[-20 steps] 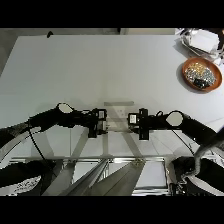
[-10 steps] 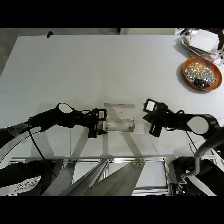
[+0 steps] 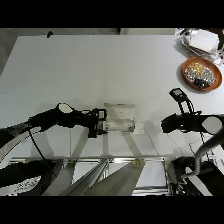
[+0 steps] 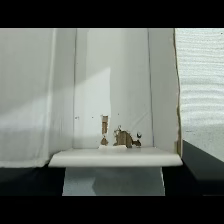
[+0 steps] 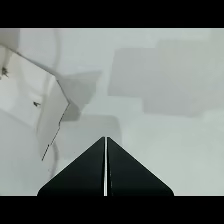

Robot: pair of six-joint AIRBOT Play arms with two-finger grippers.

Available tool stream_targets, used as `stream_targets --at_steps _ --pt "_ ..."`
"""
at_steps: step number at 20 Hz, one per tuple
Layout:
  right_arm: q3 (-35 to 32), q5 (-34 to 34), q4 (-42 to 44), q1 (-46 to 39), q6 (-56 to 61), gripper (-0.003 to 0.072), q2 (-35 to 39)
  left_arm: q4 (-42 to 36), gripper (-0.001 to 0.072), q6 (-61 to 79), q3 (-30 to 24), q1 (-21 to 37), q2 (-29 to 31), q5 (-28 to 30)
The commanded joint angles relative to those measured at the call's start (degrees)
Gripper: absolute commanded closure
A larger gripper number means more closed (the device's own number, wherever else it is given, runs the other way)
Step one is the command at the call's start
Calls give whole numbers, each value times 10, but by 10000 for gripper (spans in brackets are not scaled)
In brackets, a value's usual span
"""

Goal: Fold the box and place the chain.

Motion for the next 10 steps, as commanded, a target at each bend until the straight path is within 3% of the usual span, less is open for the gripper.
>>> stream_targets --at_steps 1,6,10 --pt "0 -13 81 -14 25 670 -61 0 499 0 0 0 0 0" --pt "0 -40 104 1 7 670 -161 0 499 0 0 0 0 0" --pt "0 -36 160 5 -47 670 -188 0 499 0 0 0 0 0"
